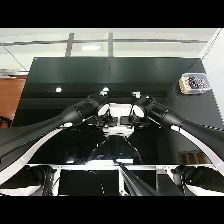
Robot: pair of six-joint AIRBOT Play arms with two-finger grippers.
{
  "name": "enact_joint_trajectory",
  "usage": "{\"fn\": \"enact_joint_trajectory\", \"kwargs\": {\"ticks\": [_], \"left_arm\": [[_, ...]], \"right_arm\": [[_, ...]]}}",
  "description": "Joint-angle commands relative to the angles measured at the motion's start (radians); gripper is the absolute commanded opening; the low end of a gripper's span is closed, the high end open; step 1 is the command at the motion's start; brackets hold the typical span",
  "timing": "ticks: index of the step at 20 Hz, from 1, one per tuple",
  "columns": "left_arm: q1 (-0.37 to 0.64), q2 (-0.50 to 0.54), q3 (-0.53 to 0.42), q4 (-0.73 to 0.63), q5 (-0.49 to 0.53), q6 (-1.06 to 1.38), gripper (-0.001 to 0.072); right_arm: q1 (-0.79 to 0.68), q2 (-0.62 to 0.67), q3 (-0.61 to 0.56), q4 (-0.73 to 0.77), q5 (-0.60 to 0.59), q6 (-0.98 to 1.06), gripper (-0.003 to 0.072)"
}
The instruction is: Fold the box and place the chain.
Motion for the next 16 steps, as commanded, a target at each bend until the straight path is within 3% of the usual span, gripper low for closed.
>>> {"fn": "enact_joint_trajectory", "kwargs": {"ticks": [1, 2, 6, 7, 8, 9, 13, 15, 16], "left_arm": [[0.001, 0.000, 0.000, 0.000, -0.002, 0.001, 0.0026], [0.001, 0.000, 0.000, 0.000, -0.002, 0.001, 0.0026], [0.001, 0.000, 0.000, 0.000, -0.002, 0.001, 0.0026], [0.001, 0.000, 0.000, 0.000, -0.002, 0.001, 0.0026], [0.001, 0.000, 0.000, 0.000, -0.002, 0.001, 0.0026], [0.001, 0.000, 0.000, 0.000, -0.002, 0.001, 0.0026], [0.001, 0.000, 0.000, 0.000, -0.002, 0.001, 0.0026], [0.001, 0.000, 0.000, 0.000, -0.003, 0.001, 0.0026], [0.001, 0.000, 0.000, 0.000, -0.003, 0.001, 0.0026]], "right_arm": [[0.001, -0.002, 0.000, 0.000, -0.003, 0.005, 0.0152], [0.001, -0.002, 0.000, 0.003, -0.003, 0.005, 0.0034], [0.001, -0.003, 0.000, 0.003, -0.002, 0.011, 0.0016], [0.001, -0.003, 0.000, 0.008, -0.002, 0.011, 0.0021], [0.001, -0.003, 0.000, 0.019, -0.003, 0.011, 0.0175], [0.000, -0.003, 0.000, 0.027, -0.003, 0.011, 0.0262], [0.001, -0.004, 0.000, 0.027, 0.002, 0.016, 0.0255], [0.001, -0.009, 0.000, 0.025, 0.002, 0.027, 0.0184], [0.001, -0.014, 0.000, 0.026, 0.002, 0.027, 0.0185]]}}
